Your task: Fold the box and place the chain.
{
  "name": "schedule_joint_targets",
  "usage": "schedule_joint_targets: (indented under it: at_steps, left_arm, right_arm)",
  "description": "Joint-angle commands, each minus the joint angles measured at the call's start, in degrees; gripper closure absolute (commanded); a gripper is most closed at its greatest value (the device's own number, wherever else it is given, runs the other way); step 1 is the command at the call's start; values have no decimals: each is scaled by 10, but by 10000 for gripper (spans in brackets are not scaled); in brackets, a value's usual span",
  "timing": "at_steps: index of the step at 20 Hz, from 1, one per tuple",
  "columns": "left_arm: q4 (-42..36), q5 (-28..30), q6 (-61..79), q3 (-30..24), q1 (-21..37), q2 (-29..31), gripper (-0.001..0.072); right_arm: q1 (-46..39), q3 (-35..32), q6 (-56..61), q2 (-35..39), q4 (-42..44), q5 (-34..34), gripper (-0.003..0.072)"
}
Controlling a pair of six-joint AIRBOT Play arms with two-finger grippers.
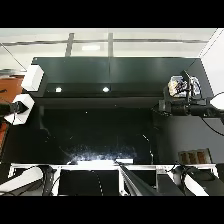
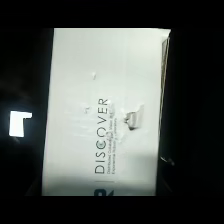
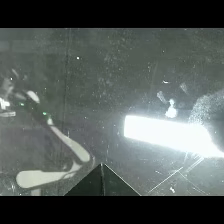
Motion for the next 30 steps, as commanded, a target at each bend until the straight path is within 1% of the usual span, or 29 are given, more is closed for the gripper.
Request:
schedule_joint_targets:
  at_steps: [1, 3, 5, 7, 9, 10, 14, 16, 17, 18, 19, 21, 24, 26, 28, 30]
  left_arm:
    - [-6, 32, 18, 70, 7, -73, 304]
    - [-40, 31, 35, 102, 5, -105, 303]
    - [-82, 25, 102, 110, -2, -121, 303]
    - [-85, 38, 134, 110, -13, -129, 303]
    - [-92, 61, 135, 110, -18, -130, 303]
    - [-92, 64, 136, 110, -19, -131, 303]
    - [-92, 65, 136, 110, -21, -135, 303]
    - [-92, 53, 136, 110, -22, -139, 302]
    - [-92, 47, 136, 110, -24, -143, 290]
    - [-92, 47, 136, 110, -27, -147, 177]
    - [-92, 47, 136, 110, -30, -149, -6]
    - [-88, 43, 136, 114, -36, -147, -7]
    - [-69, 0, 131, 144, -35, -129, -7]
    - [-53, -5, 97, 161, -35, -97, -7]
    - [-21, -5, 25, 175, -33, -58, -7]
    - [-22, -19, -27, 190, -35, -16, -7]
  right_arm:
    - [0, 0, 0, 0, 0, -3, 667]
    - [0, 0, 0, 0, 0, -5, 667]
    - [0, 0, 0, 0, 0, -10, 667]
    - [0, 0, 0, 0, 0, -18, 667]
    - [0, 0, 0, 0, 0, -20, 667]
    - [0, 0, 0, 0, 0, -20, 667]
    - [0, 0, 0, -1, 0, -28, 667]
    - [0, 0, 0, -1, 0, -29, 667]
    - [0, 0, 0, -1, 0, -29, 667]
    - [0, 0, 0, -1, 0, -29, 667]
    - [0, 0, 0, -1, 0, -28, 667]
    - [0, 0, 0, -1, 0, -28, 666]
    - [0, 0, 0, -1, 0, -28, 667]
    - [0, 0, 0, -1, 0, -29, 667]
    - [0, 0, 0, -1, 0, -28, 667]
    - [0, 0, 0, -1, 0, -28, 667]
